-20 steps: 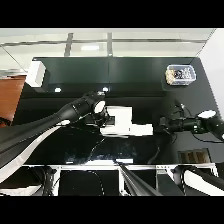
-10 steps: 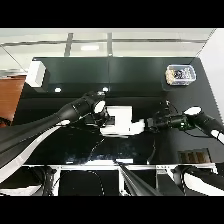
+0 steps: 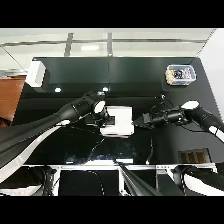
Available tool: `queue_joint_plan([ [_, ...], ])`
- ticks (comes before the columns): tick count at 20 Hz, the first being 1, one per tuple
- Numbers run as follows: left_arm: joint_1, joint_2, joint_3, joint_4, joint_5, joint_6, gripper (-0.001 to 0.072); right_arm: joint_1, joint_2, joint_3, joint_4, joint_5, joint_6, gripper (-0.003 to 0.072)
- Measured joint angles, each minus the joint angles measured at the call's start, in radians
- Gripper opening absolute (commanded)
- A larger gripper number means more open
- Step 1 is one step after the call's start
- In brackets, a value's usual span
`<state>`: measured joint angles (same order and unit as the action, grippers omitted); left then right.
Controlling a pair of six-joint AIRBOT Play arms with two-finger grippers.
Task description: Fold the box and place the chain.
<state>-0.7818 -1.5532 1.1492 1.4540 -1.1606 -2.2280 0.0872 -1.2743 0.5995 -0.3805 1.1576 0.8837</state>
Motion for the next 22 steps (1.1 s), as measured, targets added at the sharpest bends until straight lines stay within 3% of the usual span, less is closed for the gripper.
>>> queue_joint_plan([
  [6, 0.000, 0.000, 0.000, 0.000, 0.000, 0.000, 0.0026, 0.101, 0.000, 0.052, -0.087, -0.040, 0.146, 0.0475],
  [8, 0.000, 0.000, 0.000, 0.000, -0.001, 0.000, 0.0026, 0.140, 0.000, 0.071, -0.126, -0.061, 0.194, 0.0372],
  [22, 0.001, 0.000, 0.000, -0.001, 0.002, 0.000, 0.0026, 0.389, 0.000, 0.235, -0.537, -0.152, 0.673, 0.0373],
])
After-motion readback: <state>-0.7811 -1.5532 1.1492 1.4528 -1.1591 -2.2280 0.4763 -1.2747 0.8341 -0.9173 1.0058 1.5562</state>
